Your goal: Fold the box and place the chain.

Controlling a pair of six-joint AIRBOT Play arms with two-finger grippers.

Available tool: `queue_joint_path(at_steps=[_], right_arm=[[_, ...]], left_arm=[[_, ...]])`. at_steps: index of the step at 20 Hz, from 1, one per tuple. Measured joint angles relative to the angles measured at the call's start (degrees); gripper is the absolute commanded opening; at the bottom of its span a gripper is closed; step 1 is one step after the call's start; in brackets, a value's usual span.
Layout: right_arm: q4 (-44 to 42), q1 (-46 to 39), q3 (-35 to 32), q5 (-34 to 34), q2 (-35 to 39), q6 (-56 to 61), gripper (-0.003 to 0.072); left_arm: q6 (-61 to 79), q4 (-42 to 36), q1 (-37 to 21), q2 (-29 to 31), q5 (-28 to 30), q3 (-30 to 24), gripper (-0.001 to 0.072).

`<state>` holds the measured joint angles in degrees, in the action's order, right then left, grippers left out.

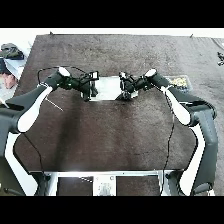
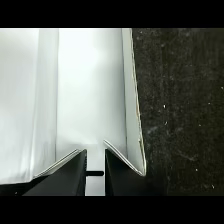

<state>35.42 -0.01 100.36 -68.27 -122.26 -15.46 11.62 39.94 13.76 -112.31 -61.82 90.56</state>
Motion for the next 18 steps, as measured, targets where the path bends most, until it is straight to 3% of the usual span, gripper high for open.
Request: queue_joint_path(at_steps=[1,2,4,6,15,16,17,18], right_arm=[[0.0,0.0,0.0,0.0,0.0,0.0,0.0375],[0.0,0.0,0.0,0.0,0.0,0.0,0.0375],[0.0,0.0,0.0,0.0,0.0,-0.1,0.0375],[0.0,0.0,0.0,0.0,0.0,0.0,0.0375],[0.0,0.0,0.0,0.1,0.0,0.1,0.0374],[0.0,0.0,0.0,0.1,0.0,0.1,0.0375],[0.0,0.0,0.0,0.1,0.0,0.1,0.0375],[0.0,0.0,0.0,0.1,0.0,0.1,0.0375]], left_arm=[[0.4,-0.5,0.0,-0.1,-0.1,0.0,0.0245],[0.7,-1.1,0.0,-0.1,-0.1,0.0,0.0400],[0.8,-1.7,0.0,-0.2,-0.1,0.0,0.0435],[0.8,-1.9,0.0,-0.2,-0.1,0.0,0.0558],[-0.5,-1.3,0.0,-0.2,0.8,0.0,0.0557],[-0.6,-1.2,0.0,-0.2,0.9,0.0,0.0529],[-0.6,-1.2,0.0,-0.2,0.9,0.0,0.0367],[-0.7,-1.0,0.0,-0.2,1.3,0.0,0.0275]])
